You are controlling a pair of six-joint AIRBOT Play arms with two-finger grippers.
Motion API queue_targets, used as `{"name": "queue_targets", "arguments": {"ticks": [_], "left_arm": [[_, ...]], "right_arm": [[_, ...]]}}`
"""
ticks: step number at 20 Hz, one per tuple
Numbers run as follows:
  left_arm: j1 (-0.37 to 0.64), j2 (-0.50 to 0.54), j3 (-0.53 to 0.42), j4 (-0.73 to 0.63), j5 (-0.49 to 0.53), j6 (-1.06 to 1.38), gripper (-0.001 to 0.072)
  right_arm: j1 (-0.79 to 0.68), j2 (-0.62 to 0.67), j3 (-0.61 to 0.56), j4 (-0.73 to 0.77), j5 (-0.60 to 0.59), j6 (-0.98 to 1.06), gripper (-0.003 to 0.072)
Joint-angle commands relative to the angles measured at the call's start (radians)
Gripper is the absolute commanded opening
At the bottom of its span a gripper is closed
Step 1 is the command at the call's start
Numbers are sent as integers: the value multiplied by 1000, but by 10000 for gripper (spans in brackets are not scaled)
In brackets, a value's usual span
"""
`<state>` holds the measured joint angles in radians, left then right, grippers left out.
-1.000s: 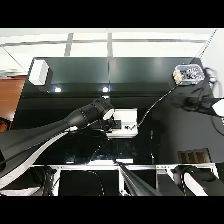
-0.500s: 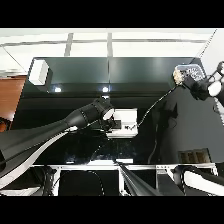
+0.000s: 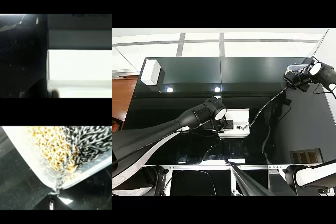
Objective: Fold the box and place the chain.
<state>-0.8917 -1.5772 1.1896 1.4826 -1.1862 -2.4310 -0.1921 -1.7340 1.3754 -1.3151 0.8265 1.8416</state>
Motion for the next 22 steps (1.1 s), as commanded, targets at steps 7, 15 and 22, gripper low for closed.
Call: {"name": "queue_targets", "arguments": {"ticks": [7,15,22], "left_arm": [[1,0,0,0,0,0,28],[1,0,0,0,0,0,28],[1,0,0,0,0,0,28]], "right_arm": [[14,229,29,10,257,-356,24],[76,772,-71,70,298,-384,24],[197,1035,-71,285,340,-384,24]]}}
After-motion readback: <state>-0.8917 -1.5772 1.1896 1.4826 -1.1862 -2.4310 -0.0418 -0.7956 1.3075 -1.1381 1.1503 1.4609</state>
